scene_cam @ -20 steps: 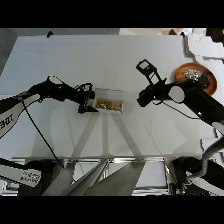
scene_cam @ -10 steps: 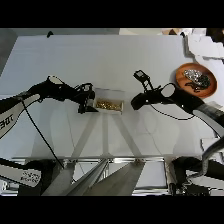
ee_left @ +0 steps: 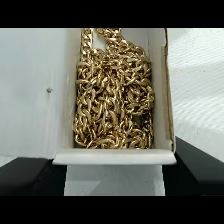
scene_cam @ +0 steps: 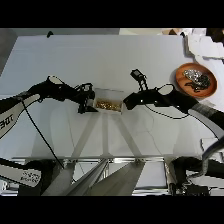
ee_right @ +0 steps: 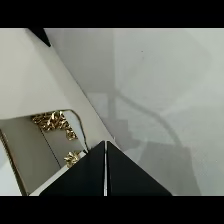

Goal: Fold the box and place the chain.

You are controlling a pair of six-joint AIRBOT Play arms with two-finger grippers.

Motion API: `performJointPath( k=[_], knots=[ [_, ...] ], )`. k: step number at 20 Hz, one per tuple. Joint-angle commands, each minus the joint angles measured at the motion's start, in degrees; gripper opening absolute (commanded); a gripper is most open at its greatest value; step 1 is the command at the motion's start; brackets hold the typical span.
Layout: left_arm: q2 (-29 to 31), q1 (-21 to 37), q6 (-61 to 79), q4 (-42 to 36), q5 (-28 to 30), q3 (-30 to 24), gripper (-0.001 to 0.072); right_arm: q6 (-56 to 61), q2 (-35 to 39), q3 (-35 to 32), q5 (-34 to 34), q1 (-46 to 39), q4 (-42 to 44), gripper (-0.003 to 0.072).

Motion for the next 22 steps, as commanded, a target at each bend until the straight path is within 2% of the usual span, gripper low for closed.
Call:
performJointPath(
  k=[1,5,12,14,18,22],
  knots=[
    [0.0,0.0,0.0,0.0,0.0,0.0,0.0339,-0.5,0.0,0.0,1.4,1.1,0.6,0.0010],
    [0.0,0.0,0.0,0.0,0.0,0.0,0.0339,6.3,0.0,0.0,-1.1,1.2,-4.5,0.0010],
    [0.0,0.0,0.0,0.0,0.0,0.0,0.0339,12.3,0.0,0.0,-7.5,1.2,-5.4,0.0009],
    [0.0,0.0,0.0,0.0,0.0,0.0,0.0339,15.9,0.0,0.0,-8.5,1.2,-8.0,0.0009],
    [0.0,0.0,0.0,0.0,0.0,0.0,0.0339,21.8,0.0,0.0,-4.3,1.2,-15.7,0.0009],
    [0.0,0.0,0.0,0.0,0.0,0.0,0.0339,21.8,0.3,0.0,-3.3,2.0,-15.9,0.0009]
  ],
)
